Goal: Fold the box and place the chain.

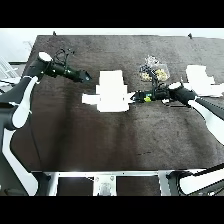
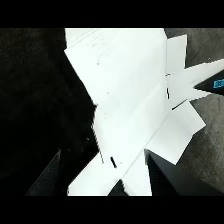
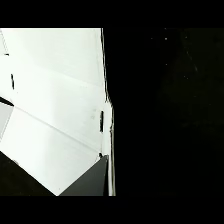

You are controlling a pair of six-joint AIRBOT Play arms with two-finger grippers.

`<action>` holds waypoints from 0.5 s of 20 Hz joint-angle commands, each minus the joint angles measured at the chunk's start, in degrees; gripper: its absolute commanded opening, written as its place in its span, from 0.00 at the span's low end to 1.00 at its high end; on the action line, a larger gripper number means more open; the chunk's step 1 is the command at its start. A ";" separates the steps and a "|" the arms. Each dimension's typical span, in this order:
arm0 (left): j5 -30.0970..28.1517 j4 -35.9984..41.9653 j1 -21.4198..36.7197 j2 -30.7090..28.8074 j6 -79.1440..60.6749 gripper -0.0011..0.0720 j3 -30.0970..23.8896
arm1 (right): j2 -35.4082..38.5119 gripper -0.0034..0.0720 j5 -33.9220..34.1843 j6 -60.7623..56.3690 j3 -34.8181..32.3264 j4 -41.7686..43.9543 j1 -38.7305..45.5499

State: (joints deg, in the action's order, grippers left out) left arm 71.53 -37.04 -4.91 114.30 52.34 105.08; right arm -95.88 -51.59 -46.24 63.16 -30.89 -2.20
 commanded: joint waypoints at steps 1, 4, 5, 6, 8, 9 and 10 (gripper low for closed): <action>-1.03 1.46 -2.01 1.99 -1.42 0.84 0.90 | 0.02 0.06 -0.02 0.02 -0.02 0.00 -0.04; -2.89 0.44 -3.69 3.37 -1.31 0.84 0.90 | 0.02 0.06 -0.02 0.02 -0.02 0.00 -0.04; -2.97 0.39 -4.13 3.82 -1.22 0.84 0.90 | 0.02 0.06 -0.07 0.02 -0.02 -0.02 -0.04; -3.15 0.44 -4.55 4.37 -1.20 0.84 0.90 | 0.02 0.06 -0.04 0.04 -0.02 -0.02 -0.04; -4.39 0.28 -5.38 5.05 -1.36 0.84 0.92 | 0.02 0.06 -0.07 0.04 -0.02 -0.02 -0.04; -5.38 0.26 -5.66 5.29 -1.40 0.84 0.90 | 0.02 0.06 -0.04 0.04 -0.02 -0.02 -0.04; -6.19 0.28 -5.99 5.60 -1.38 0.84 0.90 | 0.02 0.06 -0.07 0.07 -0.02 -0.02 -0.04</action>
